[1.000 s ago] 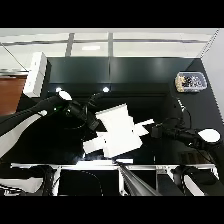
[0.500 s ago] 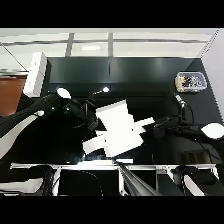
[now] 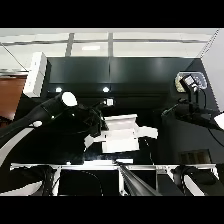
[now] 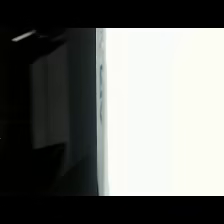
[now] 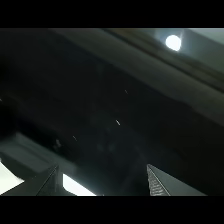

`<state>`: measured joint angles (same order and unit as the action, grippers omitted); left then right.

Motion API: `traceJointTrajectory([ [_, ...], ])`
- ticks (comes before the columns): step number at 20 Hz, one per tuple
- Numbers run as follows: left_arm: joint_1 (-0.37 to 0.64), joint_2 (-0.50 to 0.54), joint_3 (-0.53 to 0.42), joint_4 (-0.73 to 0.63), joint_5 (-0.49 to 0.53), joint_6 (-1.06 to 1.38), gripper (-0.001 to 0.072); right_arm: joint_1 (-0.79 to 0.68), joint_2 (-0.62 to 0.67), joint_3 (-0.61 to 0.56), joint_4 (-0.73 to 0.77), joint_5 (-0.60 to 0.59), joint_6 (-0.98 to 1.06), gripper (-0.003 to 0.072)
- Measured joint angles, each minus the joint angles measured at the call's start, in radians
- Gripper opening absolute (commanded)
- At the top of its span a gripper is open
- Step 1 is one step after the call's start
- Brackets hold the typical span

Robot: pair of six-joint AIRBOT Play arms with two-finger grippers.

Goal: Fold the box and place the chain.

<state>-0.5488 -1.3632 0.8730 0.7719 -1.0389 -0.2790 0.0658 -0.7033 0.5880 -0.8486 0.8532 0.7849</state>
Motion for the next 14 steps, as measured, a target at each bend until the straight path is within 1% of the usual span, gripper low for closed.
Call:
traceJointTrajectory([
  [3,-0.041,0.001,-0.025,0.030,0.133,0.049,0.0030,0.016,0.000,0.003,0.011,0.045,-0.046,0.0641],
  [5,-0.053,-0.005,-0.038,0.039,0.187,0.091,0.0031,0.039,0.000,-0.006,0.018,0.077,-0.073,0.0640],
  [9,-0.064,-0.035,-0.048,0.047,0.215,0.164,0.0030,0.109,0.000,-0.063,0.041,0.071,-0.136,0.0641],
  [14,-0.068,-0.051,-0.051,0.038,0.209,0.202,0.0030,0.186,-0.002,-0.148,0.043,0.041,-0.197,0.0641],
])
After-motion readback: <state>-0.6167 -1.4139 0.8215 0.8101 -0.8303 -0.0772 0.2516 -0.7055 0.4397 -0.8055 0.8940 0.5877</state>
